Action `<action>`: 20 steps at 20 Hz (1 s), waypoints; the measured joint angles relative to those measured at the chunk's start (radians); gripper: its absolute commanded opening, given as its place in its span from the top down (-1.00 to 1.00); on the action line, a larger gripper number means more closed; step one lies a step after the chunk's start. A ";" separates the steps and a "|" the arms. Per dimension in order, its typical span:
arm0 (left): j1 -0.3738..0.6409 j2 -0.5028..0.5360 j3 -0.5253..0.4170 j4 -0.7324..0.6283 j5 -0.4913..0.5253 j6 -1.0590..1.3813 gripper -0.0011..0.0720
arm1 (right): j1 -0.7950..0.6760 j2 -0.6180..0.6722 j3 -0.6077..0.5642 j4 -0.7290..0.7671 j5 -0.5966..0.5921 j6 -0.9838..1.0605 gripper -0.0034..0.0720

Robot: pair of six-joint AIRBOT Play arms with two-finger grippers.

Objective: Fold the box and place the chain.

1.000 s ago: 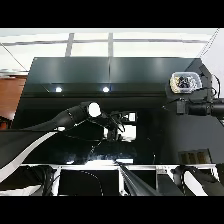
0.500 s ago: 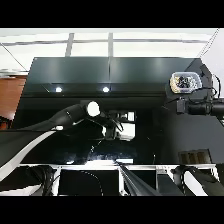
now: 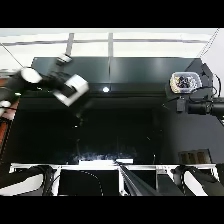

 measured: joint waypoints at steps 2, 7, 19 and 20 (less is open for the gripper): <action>0.145 -0.022 0.043 0.015 0.031 -0.078 -0.10 | 0.009 0.000 0.000 0.016 -0.008 -0.002 0.87; 0.346 -0.238 0.307 0.041 0.034 -0.163 -0.13 | 0.064 0.000 0.000 0.033 -0.061 -0.004 0.87; 0.391 -0.656 0.747 0.108 -0.138 -0.278 -0.99 | 0.092 0.000 0.000 0.037 -0.167 0.045 0.87; 0.389 -0.659 0.771 0.119 -0.160 -0.281 -0.99 | 0.092 0.000 0.000 0.039 -0.164 0.050 0.87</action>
